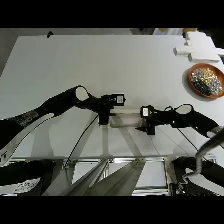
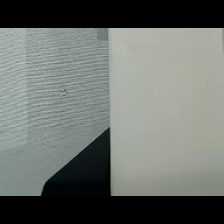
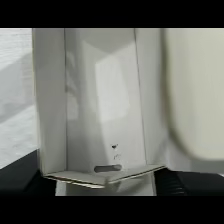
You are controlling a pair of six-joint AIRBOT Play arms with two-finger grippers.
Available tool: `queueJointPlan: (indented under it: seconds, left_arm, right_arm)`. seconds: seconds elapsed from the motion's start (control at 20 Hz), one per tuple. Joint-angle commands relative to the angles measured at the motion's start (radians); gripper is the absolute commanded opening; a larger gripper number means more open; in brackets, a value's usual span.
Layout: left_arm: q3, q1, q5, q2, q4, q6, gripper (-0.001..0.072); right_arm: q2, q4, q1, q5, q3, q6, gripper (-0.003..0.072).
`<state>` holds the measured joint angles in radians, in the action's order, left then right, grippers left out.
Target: Fold the box and place the chain.
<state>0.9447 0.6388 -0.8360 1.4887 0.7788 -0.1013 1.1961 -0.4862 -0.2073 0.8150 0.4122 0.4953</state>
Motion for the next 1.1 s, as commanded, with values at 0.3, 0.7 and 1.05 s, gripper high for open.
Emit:
queueJointPlan:
  seconds: [0.3,0.7,1.05]
  left_arm:
    - [0.000,0.001,0.002,0.000,-0.001,0.000,0.0010]
    - [0.000,0.001,0.002,0.000,-0.001,0.000,0.0010]
    - [0.000,0.001,0.002,0.000,-0.001,0.000,0.0010]
  right_arm:
    - [-0.027,-0.032,0.095,0.022,0.000,-0.050,0.0705]
    - [-0.001,0.020,0.040,0.030,0.000,0.040,0.0696]
    - [0.001,0.015,0.040,0.030,-0.021,0.038,0.0643]
